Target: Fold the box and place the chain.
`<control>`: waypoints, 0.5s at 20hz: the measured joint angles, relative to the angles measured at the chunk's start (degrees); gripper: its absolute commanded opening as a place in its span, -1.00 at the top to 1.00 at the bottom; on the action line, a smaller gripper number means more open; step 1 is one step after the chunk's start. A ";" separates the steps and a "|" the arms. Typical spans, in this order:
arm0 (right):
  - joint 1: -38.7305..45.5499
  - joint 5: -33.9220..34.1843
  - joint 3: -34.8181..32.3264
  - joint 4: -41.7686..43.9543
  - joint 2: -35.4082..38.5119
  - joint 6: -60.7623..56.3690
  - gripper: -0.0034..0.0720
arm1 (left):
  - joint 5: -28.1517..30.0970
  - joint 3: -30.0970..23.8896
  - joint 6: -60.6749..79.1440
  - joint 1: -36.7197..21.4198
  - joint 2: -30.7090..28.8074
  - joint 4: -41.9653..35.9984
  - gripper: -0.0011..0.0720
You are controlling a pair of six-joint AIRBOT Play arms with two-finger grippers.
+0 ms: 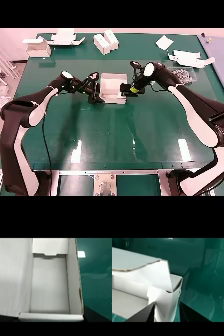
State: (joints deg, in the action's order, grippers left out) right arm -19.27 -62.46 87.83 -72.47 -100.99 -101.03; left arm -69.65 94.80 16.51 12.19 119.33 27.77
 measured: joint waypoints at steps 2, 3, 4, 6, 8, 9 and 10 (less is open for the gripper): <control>-0.81 0.76 0.00 -1.03 -0.17 -1.60 -0.04 | 0.02 0.00 0.00 0.00 0.00 0.00 -0.51; -1.18 1.14 0.02 -1.49 -0.31 -2.36 -0.04 | 0.02 0.00 0.00 -0.02 0.00 0.00 -0.51; -1.55 1.36 0.09 -1.97 -0.57 -3.34 -0.04 | 0.00 0.00 0.00 -0.07 0.00 0.02 -0.51; -2.23 1.49 0.52 -2.78 -1.11 -4.79 -0.04 | 0.02 0.00 0.00 -0.09 0.00 0.04 -0.51; -2.89 1.62 1.36 -3.82 -1.79 -5.90 -0.04 | 0.04 0.00 0.00 -0.09 0.00 0.09 -0.51; -3.15 1.60 1.88 -4.44 -2.14 -6.60 -0.04 | 0.09 0.00 -0.02 -0.09 0.00 0.07 -0.51; -3.34 1.38 2.54 -5.11 -2.54 -7.26 -0.04 | 0.20 0.00 -0.07 -0.09 0.00 0.04 -0.51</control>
